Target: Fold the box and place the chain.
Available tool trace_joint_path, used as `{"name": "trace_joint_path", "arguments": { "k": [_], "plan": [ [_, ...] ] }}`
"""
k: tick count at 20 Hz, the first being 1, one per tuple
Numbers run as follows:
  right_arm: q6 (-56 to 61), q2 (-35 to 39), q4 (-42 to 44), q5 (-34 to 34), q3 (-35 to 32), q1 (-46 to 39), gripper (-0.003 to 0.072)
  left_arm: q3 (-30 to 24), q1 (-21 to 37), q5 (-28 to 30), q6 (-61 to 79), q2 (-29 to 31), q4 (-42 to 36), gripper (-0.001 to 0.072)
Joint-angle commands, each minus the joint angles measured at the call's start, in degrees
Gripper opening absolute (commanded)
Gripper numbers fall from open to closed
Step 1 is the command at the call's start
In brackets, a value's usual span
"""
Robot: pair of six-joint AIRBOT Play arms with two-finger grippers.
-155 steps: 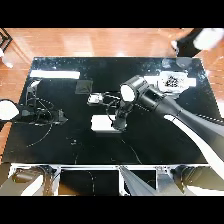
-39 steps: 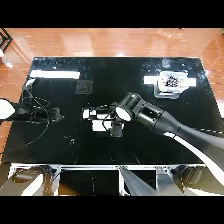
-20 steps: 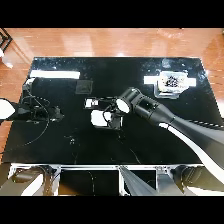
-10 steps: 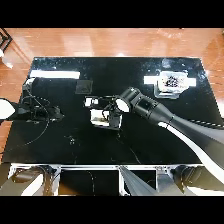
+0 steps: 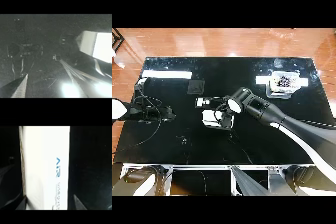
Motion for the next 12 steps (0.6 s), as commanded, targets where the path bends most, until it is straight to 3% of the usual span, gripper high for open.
{"name": "trace_joint_path", "arguments": {
  "k": [1,5,12],
  "plan": [
    [2.0,0.1,-0.1,4.7,2.4,0.0,0.0663,0.0,0.1,0.0,0.0,0.0,0.0,0.0646],
    [3.0,0.1,3.7,14.9,8.8,0.0,0.0663,0.0,0.1,0.0,0.0,0.0,0.0,0.0646],
    [2.8,-1.1,7.1,13.5,9.0,-0.1,0.0661,0.0,0.1,0.0,0.2,0.0,0.0,0.0646]
  ]
}}
